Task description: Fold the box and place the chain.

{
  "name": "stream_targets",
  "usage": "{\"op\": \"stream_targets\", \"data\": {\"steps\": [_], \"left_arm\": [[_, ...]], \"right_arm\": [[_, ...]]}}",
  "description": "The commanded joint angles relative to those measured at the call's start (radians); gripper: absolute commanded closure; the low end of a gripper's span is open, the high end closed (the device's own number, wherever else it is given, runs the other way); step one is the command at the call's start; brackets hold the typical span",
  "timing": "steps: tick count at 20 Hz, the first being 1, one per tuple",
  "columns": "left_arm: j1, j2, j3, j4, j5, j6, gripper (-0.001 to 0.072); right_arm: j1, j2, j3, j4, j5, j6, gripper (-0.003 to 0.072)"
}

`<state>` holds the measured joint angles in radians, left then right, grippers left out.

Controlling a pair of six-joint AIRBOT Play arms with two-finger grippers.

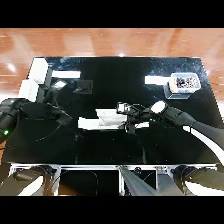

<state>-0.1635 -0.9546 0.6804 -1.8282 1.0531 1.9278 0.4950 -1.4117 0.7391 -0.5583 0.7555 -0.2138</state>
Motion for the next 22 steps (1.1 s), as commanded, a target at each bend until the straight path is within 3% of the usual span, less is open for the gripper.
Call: {"op": "stream_targets", "data": {"steps": [1, 2, 10, 16, 22], "left_arm": [[0.149, -0.022, -0.018, -0.026, 0.152, -0.171, 0.0685], [0.176, -0.032, -0.025, -0.059, 0.155, -0.171, 0.0685], [0.199, -0.224, -0.06, -0.39, 0.051, -0.031, 0.0685], [0.19, -0.281, -0.059, -0.419, -0.024, -0.003, 0.0686], [0.026, -0.291, -0.059, -0.414, -0.192, 0.013, 0.0686]], "right_arm": [[-0.001, 0.0, 0.001, 0.0, -0.01, 0.0, 0.0123], [-0.001, 0.0, 0.001, 0.0, -0.018, 0.0, 0.0044], [-0.001, 0.0, 0.001, 0.0, -0.019, 0.0, 0.0058], [0.0, 0.0, 0.001, 0.0, -0.016, 0.0, 0.0058], [0.0, 0.0, 0.001, 0.0, -0.016, 0.001, 0.0058]]}}
